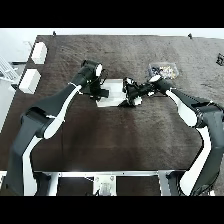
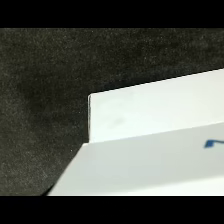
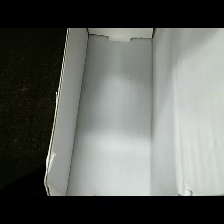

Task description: Fold the box and place the chain.

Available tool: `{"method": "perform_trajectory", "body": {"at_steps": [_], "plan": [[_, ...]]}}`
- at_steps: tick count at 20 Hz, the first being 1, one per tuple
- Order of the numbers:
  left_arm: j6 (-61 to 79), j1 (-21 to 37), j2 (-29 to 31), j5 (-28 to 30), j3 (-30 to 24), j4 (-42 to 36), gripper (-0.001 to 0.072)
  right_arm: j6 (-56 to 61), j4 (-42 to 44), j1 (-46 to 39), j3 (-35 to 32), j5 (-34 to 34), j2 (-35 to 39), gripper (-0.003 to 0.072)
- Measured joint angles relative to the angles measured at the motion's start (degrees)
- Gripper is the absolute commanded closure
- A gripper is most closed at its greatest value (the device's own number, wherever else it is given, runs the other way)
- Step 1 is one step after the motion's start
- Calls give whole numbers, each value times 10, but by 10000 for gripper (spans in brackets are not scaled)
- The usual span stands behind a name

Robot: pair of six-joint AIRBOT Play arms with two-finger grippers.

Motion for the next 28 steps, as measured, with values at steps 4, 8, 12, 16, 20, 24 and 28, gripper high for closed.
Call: {"method": "perform_trajectory", "body": {"at_steps": [4,8,12,16,20,24,28], "plan": [[9,0,-9,2,3,10,72,-5,-3,-1,0,-3,0,123],[7,5,-2,-13,19,-5,75,-2,-1,-1,0,-3,0,123],[21,16,22,-26,24,-10,75,-2,0,-1,0,-3,0,123],[73,35,57,-56,22,-16,75,-1,0,-1,0,-3,0,123],[215,78,96,-65,5,-72,76,-1,0,-1,0,-3,0,123],[421,139,112,-62,-30,-160,75,-1,0,-1,0,-2,0,123],[631,202,117,-52,-100,-288,46,-1,0,-1,0,-2,0,123]]}}
